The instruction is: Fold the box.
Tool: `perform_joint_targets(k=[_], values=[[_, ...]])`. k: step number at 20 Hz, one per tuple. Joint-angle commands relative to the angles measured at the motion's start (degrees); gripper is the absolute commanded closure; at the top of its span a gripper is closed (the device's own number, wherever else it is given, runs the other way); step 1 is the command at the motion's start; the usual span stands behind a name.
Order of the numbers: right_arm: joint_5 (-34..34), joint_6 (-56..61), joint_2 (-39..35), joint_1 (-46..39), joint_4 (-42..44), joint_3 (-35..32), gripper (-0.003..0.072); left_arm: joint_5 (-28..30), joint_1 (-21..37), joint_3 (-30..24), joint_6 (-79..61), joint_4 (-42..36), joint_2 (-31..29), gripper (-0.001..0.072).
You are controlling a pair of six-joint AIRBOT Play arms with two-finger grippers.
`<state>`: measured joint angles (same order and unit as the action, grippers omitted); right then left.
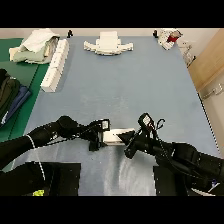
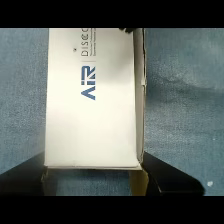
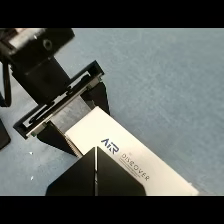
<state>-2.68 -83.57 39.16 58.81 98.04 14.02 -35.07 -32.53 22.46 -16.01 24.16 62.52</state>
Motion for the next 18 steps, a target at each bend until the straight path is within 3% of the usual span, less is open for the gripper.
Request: perform_joint_targets(k=[1,7,9,13,18], values=[[-10.7,-0.1,-1.0,-2.6,-4.0,4.7,0.0679,0.0,0.0,0.0,0.0,0.0,0.0,0.0204],[-25.6,-16.7,3.2,-18.0,-3.7,17.7,0.0684,0.0,0.0,0.0,0.0,0.0,0.0,0.0204],[-30.1,-27.1,7.5,-26.0,3.7,22.1,0.0684,0.0,0.0,0.0,0.0,0.0,0.0,0.0204],[-40.0,-51.4,18.4,-39.6,26.1,31.1,0.0684,0.0,0.0,0.0,0.0,0.0,0.0,0.0204],[-53.8,-57.9,31.7,-45.6,28.8,42.2,0.0683,0.0,0.0,0.0,0.0,0.0,0.0,0.0204]])
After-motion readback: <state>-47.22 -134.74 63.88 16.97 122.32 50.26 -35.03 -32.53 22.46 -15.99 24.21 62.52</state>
